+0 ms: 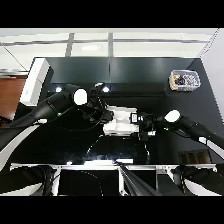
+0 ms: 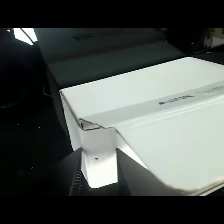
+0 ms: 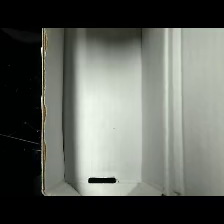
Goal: Fold the box and place the chain.
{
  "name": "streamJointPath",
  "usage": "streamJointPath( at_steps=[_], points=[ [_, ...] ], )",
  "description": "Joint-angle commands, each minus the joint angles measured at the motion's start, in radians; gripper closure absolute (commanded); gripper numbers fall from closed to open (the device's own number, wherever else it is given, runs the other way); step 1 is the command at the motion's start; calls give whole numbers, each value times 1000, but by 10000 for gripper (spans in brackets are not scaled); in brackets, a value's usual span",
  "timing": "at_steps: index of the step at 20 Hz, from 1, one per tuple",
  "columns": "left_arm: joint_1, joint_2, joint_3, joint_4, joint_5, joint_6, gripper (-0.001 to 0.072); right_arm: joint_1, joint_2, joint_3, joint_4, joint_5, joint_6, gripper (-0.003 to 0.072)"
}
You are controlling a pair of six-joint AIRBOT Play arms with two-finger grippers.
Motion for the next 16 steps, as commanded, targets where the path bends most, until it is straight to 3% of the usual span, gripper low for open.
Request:
streamJointPath(
  at_steps=[1,6,12,13,16],
  points=[
    [-18,-2,1,44,2,-43,451,0,0,0,0,0,0,246],
    [-71,-2,1,166,3,-157,451,0,0,0,0,0,0,246],
    [-77,-2,2,171,2,-161,450,0,0,0,0,0,0,245],
    [-77,-2,2,172,1,-161,412,0,0,0,0,0,0,246],
    [-77,-2,2,176,-5,-161,399,0,0,0,0,0,0,246]
  ],
)
